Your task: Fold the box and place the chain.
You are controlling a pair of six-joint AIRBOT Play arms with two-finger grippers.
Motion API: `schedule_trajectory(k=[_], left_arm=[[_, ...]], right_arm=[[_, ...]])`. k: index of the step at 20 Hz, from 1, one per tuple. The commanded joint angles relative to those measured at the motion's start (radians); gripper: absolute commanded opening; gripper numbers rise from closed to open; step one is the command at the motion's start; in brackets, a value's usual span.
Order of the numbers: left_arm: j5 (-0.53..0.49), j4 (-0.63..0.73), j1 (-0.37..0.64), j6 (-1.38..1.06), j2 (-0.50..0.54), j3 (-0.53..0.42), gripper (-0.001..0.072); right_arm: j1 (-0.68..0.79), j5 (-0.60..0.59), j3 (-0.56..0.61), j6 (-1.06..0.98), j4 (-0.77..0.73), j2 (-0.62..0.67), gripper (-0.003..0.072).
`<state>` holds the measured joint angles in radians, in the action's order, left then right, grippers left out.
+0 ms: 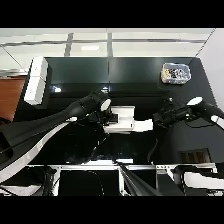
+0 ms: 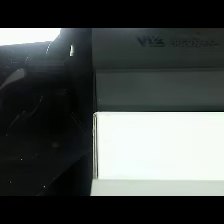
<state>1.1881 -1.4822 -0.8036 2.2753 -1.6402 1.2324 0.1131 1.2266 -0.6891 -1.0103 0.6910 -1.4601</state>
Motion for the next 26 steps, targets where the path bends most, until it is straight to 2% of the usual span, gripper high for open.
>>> schedule_trajectory(k=[1,4,6,7,8,12,14,16,17,19,20,26], left_arm=[[0.003,0.0,0.0,-0.001,-0.001,0.0,0.0021],[0.004,0.001,0.0,-0.001,-0.001,0.0,0.0021],[0.006,0.001,0.0,-0.001,-0.001,0.0,0.0021],[0.006,0.001,0.0,-0.001,-0.001,0.0,0.0021],[0.006,0.002,0.0,-0.001,-0.001,0.0,0.0021],[0.007,0.002,0.0,-0.001,-0.001,0.0,0.0021],[0.005,0.002,0.0,-0.001,-0.001,0.0,0.0021],[0.006,0.002,0.0,-0.001,-0.001,0.0,0.0021],[0.006,0.002,0.0,-0.001,-0.001,0.0,0.0021],[0.006,0.002,0.0,-0.001,-0.001,0.0,0.0022],[0.006,0.002,0.0,-0.001,-0.001,0.0,0.0021],[0.006,0.002,0.0,-0.001,-0.001,0.0,0.0021]], right_arm=[[-0.096,-0.016,0.0,0.057,-0.057,-0.026,0.0013],[-0.103,0.056,-0.003,0.156,-0.161,-0.021,0.0012],[-0.103,0.055,-0.021,0.155,-0.156,-0.006,0.0032],[-0.103,0.058,-0.033,0.154,-0.156,0.003,0.036],[-0.103,0.072,-0.044,0.154,-0.159,0.009,0.0585],[-0.122,0.128,-0.074,0.119,-0.162,0.014,0.058],[-0.156,0.126,-0.085,0.109,-0.163,0.014,0.0481],[-0.192,0.121,-0.111,0.08,-0.159,0.014,0.048],[-0.21,0.109,-0.127,0.059,-0.151,0.016,0.0427],[-0.246,0.076,-0.158,-0.016,-0.116,0.021,0.0407],[-0.265,0.063,-0.173,-0.059,-0.09,0.024,0.0362],[-0.385,-0.03,-0.244,-0.342,0.128,0.052,0.0362]])
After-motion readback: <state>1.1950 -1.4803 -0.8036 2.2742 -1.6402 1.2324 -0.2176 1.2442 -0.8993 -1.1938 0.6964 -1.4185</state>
